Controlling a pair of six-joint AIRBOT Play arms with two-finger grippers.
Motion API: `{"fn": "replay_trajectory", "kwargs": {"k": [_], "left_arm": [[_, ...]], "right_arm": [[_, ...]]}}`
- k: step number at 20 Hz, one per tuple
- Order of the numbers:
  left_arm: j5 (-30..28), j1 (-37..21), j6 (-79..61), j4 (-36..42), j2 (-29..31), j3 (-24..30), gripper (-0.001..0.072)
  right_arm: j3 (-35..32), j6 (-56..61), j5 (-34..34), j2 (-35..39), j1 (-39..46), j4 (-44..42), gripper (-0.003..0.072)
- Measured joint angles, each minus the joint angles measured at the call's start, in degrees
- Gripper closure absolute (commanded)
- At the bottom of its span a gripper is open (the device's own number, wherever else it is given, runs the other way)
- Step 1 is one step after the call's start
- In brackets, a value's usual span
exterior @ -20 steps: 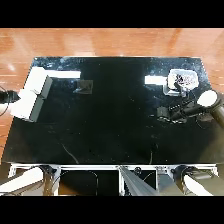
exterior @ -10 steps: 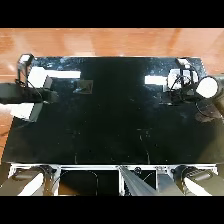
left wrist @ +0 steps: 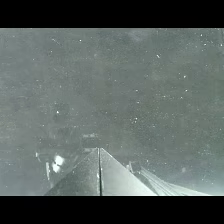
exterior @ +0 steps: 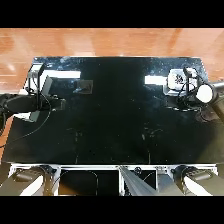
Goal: Fold the box and place the chain.
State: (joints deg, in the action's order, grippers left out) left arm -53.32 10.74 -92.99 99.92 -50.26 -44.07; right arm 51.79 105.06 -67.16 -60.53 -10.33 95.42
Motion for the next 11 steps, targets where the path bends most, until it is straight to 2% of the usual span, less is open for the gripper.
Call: {"fn": "replay_trajectory", "kwargs": {"k": [11], "left_arm": [[-0.3, 0.3, 0.9, -0.9, 0.1, 0.2, 0.0689]], "right_arm": [[-0.2, 0.4, -0.1, 0.0, 0.2, 0.5, 0.0655]]}}
